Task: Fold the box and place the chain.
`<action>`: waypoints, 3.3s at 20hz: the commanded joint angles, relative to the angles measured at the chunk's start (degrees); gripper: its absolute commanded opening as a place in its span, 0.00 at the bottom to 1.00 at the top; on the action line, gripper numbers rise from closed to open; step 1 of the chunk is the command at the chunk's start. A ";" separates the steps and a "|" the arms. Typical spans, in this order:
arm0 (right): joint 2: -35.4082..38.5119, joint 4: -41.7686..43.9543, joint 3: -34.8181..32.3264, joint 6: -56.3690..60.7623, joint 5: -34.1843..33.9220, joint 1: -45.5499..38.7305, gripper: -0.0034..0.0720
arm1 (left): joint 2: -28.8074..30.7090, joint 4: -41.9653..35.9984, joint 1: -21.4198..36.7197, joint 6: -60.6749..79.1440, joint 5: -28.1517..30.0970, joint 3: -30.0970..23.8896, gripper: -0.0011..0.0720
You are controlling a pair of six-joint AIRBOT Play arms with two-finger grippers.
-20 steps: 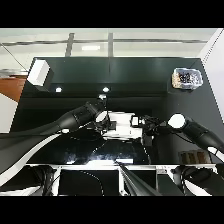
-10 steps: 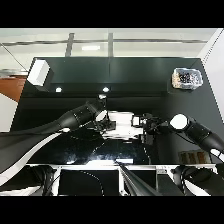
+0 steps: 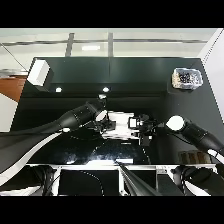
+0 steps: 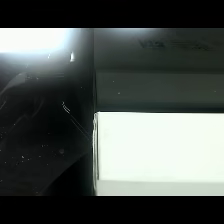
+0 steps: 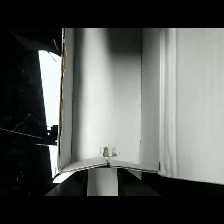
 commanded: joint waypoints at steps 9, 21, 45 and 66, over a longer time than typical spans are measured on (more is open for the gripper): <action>-0.44 8.57 0.04 4.52 -2.36 1.20 0.34 | 0.00 -0.28 0.04 -0.07 0.24 0.00 0.05; -0.57 7.10 -0.13 4.52 -1.95 1.20 0.56 | 0.00 -0.28 0.04 -0.07 1.03 0.00 0.05; 14.67 -19.67 3.80 69.83 18.32 -22.47 0.11 | 0.00 -0.26 0.04 -0.07 1.09 0.00 0.05; -3.48 11.96 -4.02 64.57 16.85 -23.67 0.54 | 0.00 -0.26 0.04 -0.07 1.01 0.00 0.05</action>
